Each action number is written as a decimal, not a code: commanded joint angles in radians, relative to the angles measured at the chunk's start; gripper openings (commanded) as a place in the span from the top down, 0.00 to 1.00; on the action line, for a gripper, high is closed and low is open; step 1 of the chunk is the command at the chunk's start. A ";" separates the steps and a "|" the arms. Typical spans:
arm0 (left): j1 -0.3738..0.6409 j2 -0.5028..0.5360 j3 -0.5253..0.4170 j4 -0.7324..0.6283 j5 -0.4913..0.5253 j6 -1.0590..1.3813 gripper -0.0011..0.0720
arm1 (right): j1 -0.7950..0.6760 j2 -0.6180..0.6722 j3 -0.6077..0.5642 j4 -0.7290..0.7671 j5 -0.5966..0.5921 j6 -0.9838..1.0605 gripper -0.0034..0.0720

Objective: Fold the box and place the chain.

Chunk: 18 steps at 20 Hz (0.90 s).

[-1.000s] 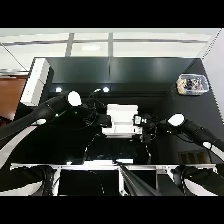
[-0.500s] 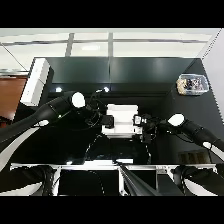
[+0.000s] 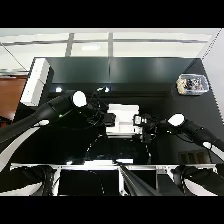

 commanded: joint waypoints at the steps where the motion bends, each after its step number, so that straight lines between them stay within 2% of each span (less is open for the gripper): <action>1: 0.000 0.000 0.002 0.002 0.000 -0.005 0.34 | 0.001 0.000 0.000 0.000 0.001 0.000 0.42; 4: -0.012 0.000 0.002 0.030 0.003 -0.031 0.34 | 0.001 0.000 0.000 0.000 0.001 0.000 0.42; 10: -0.096 -0.001 0.002 0.283 0.027 -0.222 0.34 | 0.001 0.000 0.000 0.000 0.001 0.000 0.42; 11: -0.107 -0.002 0.002 0.304 0.027 -0.237 0.37 | 0.001 0.000 0.000 0.000 0.001 0.000 0.42; 13: -0.121 -0.006 0.002 0.314 0.032 -0.237 0.38 | 0.001 0.000 0.000 0.000 0.001 0.000 0.42; 15: -0.130 -0.013 0.002 0.316 0.037 -0.263 0.44 | 0.001 0.000 0.000 0.000 0.001 0.000 0.42; 18: -0.135 -0.022 0.002 0.323 0.018 -0.284 0.44 | 0.001 0.000 0.000 0.000 0.001 0.000 0.42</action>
